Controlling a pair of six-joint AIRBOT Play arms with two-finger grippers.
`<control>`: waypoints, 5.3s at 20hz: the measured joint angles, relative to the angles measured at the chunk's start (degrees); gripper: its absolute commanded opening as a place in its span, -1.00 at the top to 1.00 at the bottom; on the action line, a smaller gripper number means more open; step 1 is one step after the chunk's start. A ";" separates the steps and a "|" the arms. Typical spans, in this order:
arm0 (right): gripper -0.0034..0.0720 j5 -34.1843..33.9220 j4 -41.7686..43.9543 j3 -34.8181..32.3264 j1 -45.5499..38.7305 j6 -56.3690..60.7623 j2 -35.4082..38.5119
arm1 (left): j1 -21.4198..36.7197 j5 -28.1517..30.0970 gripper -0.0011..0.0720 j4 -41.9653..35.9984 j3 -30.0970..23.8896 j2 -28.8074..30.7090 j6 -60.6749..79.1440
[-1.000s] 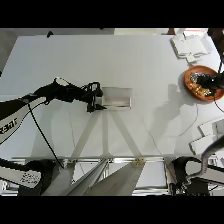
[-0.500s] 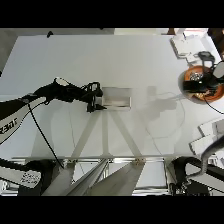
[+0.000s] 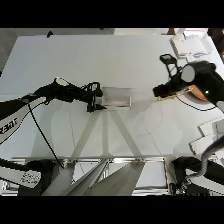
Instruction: Fold the box and place the chain.
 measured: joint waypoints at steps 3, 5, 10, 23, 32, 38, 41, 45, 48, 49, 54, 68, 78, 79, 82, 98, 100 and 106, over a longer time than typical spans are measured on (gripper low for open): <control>0.89 -2.84 1.88 0.00 5.84 2.05 -0.04 | 0.02 0.00 0.05 0.00 0.00 0.02 0.02; 0.89 -5.27 3.17 0.00 9.97 3.08 -0.04 | 0.02 0.00 0.05 0.00 0.00 0.00 0.02; 0.89 -12.79 5.51 -0.02 18.64 4.52 -0.04 | 0.00 0.00 0.05 0.00 0.00 0.00 0.00; 0.77 -31.12 11.96 -0.02 26.86 5.81 -7.89 | 0.02 0.02 0.05 -0.02 0.00 0.02 0.00; 0.27 -28.61 10.23 -0.02 26.43 2.78 -7.04 | 0.00 0.02 0.05 -0.02 0.00 0.00 -0.02; -0.20 -20.06 9.25 -0.02 17.07 -8.92 2.08 | 0.00 0.02 0.05 -0.02 0.00 0.02 0.00; -0.20 -14.99 9.20 0.00 9.88 -17.18 4.26 | 0.02 0.00 0.05 -0.02 0.00 0.02 0.00; -0.20 -11.02 9.49 -0.09 2.27 -31.19 2.08 | 0.00 0.02 0.05 -0.02 0.00 0.02 0.00; -0.37 -9.86 10.91 -0.13 -0.04 -44.57 -2.10 | 0.00 0.00 0.05 -0.02 0.00 0.02 0.02; -0.38 -9.55 11.78 -0.15 -0.44 -49.40 -3.76 | 0.02 0.02 0.05 -0.02 0.00 0.02 0.00; -0.81 -8.26 20.13 -0.20 -1.09 -70.90 -12.11 | 0.00 0.02 0.05 0.00 0.00 0.02 0.00; 0.89 -9.62 26.18 -0.35 1.49 -77.29 -19.32 | 0.02 0.02 0.05 0.00 0.00 0.00 0.02; 0.89 -8.94 21.86 -0.42 2.27 -60.59 -10.19 | 0.00 0.02 0.05 0.00 0.00 0.00 0.02; 0.89 -9.22 21.79 -0.44 2.82 -59.52 -8.68 | 0.02 0.02 0.05 0.00 0.00 0.00 0.02; 0.89 -11.08 22.43 -0.44 5.77 -56.83 -4.66 | 0.00 0.02 0.05 0.00 0.00 0.00 0.00; 0.63 -31.89 29.05 -0.44 20.57 -54.05 -1.57 | 0.00 0.00 0.05 0.00 0.00 0.02 0.00; 0.08 -32.37 29.20 -0.44 20.70 -54.03 -1.57 | 0.02 0.02 0.05 0.00 0.00 0.00 0.02; 0.02 -32.61 29.22 -0.44 20.81 -54.03 -1.11 | 0.02 0.00 0.05 -0.02 0.00 0.02 0.00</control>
